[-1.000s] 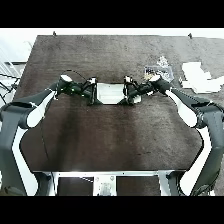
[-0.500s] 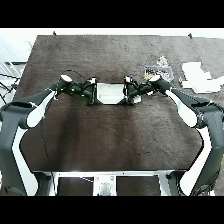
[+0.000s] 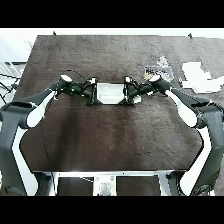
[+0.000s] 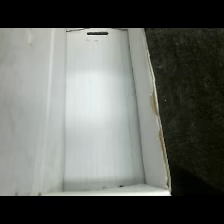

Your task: Fold the box and place the chain.

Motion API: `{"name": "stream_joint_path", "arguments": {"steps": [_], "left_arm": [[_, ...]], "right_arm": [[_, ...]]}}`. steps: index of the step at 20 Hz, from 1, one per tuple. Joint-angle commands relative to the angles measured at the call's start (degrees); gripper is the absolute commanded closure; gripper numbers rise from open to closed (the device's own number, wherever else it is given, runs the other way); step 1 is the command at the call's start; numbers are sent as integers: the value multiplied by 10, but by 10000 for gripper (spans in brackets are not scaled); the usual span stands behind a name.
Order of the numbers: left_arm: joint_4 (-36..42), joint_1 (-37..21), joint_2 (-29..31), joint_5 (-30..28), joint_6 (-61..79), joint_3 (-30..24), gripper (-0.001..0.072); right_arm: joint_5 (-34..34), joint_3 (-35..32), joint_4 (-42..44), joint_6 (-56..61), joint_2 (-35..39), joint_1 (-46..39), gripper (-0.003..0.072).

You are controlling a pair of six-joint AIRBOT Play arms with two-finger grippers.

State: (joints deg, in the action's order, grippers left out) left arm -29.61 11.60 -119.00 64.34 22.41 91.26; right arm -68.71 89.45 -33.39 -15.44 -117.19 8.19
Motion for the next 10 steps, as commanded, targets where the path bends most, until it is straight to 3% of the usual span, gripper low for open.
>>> {"name": "stream_joint_path", "arguments": {"steps": [1,10], "left_arm": [[0,0,0,0,0,0,174],[0,0,0,0,0,0,174]], "right_arm": [[-5,0,1,4,2,-6,-34],[-32,1,-4,65,40,-79,-34]]}}
